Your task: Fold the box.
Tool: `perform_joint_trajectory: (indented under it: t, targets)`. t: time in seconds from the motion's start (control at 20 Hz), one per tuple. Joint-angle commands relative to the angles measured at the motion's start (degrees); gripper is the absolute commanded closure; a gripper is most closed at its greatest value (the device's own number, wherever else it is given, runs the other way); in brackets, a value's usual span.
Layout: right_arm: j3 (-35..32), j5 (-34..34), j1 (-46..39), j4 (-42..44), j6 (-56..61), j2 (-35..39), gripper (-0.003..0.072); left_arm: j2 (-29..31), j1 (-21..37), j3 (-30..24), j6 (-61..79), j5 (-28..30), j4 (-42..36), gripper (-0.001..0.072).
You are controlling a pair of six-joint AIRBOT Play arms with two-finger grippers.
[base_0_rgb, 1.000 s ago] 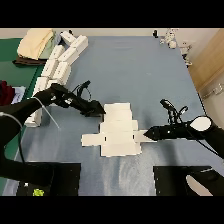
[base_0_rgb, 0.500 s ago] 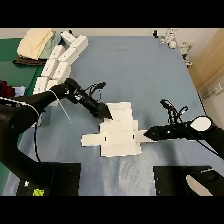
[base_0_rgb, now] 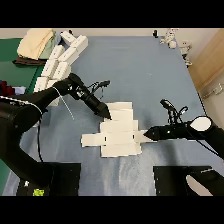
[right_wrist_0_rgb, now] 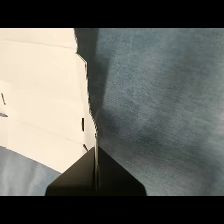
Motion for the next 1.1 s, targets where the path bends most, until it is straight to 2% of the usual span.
perform_joint_trajectory:
  t: [0.0, 0.3, 0.35, 0.4, 0.6, 0.65, 0.7, 0.8, 1.05]
  targets:
    - [0.0, 0.1, 0.0, 0.0, 0.0, 0.0, 0.0685, -0.1, -0.2, 0.3, 0.4, 2.4, 0.5, 0.0435]
    - [0.0, 0.1, 0.0, 0.0, 0.0, 0.0, 0.0685, -0.1, -1.9, 0.3, 1.6, 3.3, 1.1, 0.0448]
    - [0.0, 0.1, 0.0, 0.0, 0.0, 0.0, 0.0685, 0.0, -1.9, 0.3, 2.0, 3.2, 2.2, 0.0623]
    - [0.0, 0.1, 0.0, 0.0, 0.0, 0.0, 0.0685, 0.0, -1.9, 0.3, 3.4, 2.8, 3.0, 0.0697]
    - [0.0, 0.0, 0.0, 0.0, 0.0, 0.0, 0.0665, 0.0, -1.9, 0.3, 5.8, 3.0, 1.9, 0.0697]
    - [0.0, -0.4, 0.0, -0.8, 0.0, 0.0, 0.0579, 0.0, -1.9, 0.3, 5.9, 3.0, 1.7, 0.0697]
    - [0.4, -0.8, 0.0, -2.8, 0.0, 0.0, 0.0477, 0.0, -1.9, 0.3, 6.1, 3.1, 1.6, 0.0697]
    - [2.3, -1.5, -0.3, -10.5, 3.4, 0.0, 0.0463, 0.1, -1.9, 1.1, 8.3, 3.0, 1.5, 0.0699]
    - [8.9, -2.1, -1.3, -38.5, 27.1, 0.0, 0.046, 6.0, -3.4, 1.2, 16.3, 6.7, 0.6, 0.0704]
